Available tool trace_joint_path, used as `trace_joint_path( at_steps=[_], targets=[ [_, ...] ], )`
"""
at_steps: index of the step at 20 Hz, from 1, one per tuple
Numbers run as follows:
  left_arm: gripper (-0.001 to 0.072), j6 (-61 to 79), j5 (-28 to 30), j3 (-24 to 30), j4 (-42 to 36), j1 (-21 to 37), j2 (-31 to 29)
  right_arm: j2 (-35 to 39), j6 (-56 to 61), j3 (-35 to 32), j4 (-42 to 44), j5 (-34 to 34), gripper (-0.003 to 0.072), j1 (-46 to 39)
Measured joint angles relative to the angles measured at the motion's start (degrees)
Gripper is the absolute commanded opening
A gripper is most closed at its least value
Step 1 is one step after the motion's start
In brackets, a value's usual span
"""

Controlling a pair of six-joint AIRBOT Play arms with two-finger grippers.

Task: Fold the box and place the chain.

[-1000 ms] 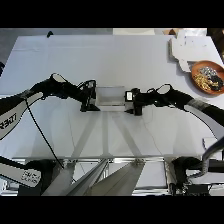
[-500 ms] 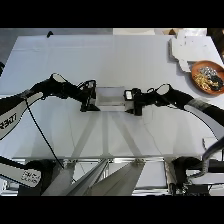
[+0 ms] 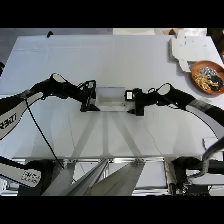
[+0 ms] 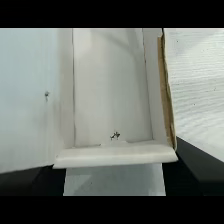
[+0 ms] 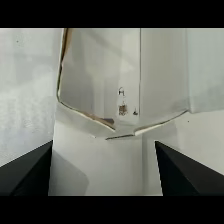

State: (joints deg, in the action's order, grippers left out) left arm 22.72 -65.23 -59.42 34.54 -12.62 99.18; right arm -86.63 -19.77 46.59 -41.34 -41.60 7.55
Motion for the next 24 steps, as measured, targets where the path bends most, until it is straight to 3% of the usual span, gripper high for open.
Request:
trace_joint_path(
  at_steps=[8, 16, 23, 24],
  targets=[
    [0.033, 0.0, 0.0, 0.0, 0.0, 0.0, 0.0, 1.8, 0.2, 0.0, 0.9, -8.4, 0.0697, -4.6],
    [0.033, 0.0, 0.0, 0.0, 0.0, 0.0, 0.0, 9.2, 3.2, 0.0, -0.3, -13.0, 0.0695, -9.4],
    [0.033, -0.1, 0.0, 0.0, 0.0, 0.0, 0.0, 15.2, 11.5, 0.0, -1.0, -15.9, 0.0643, -7.9],
    [0.033, -0.1, 0.0, 0.0, 0.0, 0.0, 0.0, 15.8, 13.3, 0.0, -0.8, -16.0, 0.0581, -7.0]
  ],
)
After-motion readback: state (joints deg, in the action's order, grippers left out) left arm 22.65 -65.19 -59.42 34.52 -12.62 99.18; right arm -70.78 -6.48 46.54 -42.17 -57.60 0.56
